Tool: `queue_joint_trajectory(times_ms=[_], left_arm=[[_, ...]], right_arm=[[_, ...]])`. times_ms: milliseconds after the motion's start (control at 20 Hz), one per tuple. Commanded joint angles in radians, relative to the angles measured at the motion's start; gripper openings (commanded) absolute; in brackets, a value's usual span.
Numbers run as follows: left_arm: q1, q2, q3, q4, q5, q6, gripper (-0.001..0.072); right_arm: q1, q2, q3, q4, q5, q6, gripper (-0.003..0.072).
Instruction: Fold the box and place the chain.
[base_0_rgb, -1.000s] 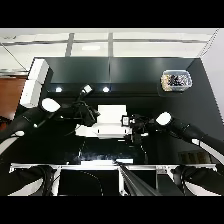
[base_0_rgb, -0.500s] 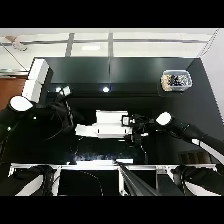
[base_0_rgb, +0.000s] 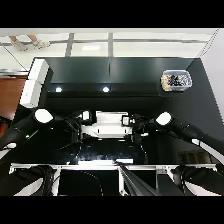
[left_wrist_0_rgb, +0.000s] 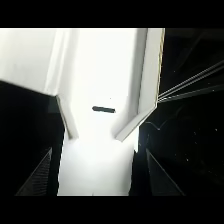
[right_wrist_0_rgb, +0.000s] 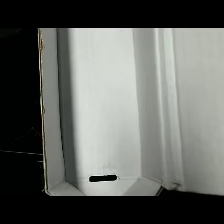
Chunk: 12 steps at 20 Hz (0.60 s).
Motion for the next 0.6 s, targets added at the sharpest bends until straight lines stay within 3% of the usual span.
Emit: queue_joint_trajectory(times_ms=[0,150,400,450,550], left_arm=[[-0.057,-0.051,-0.006,-0.016,0.066,0.043,0.0698],[-0.080,-0.063,-0.006,-0.035,0.102,0.043,0.0668],[-0.089,-0.063,-0.005,-0.035,0.120,0.043,0.0286],[-0.091,-0.063,-0.005,-0.036,0.119,0.043,0.0236],[-0.096,-0.063,-0.005,-0.055,0.111,0.043,0.0235]], right_arm=[[0.001,0.000,0.001,0.000,0.000,0.000,0.0486],[0.001,0.000,0.001,0.000,0.000,0.000,0.0486],[0.001,0.000,0.001,0.000,0.000,0.000,0.0486],[0.001,0.000,0.001,0.000,0.000,0.000,0.0486],[0.001,0.000,0.001,0.000,0.000,0.000,0.0486]])
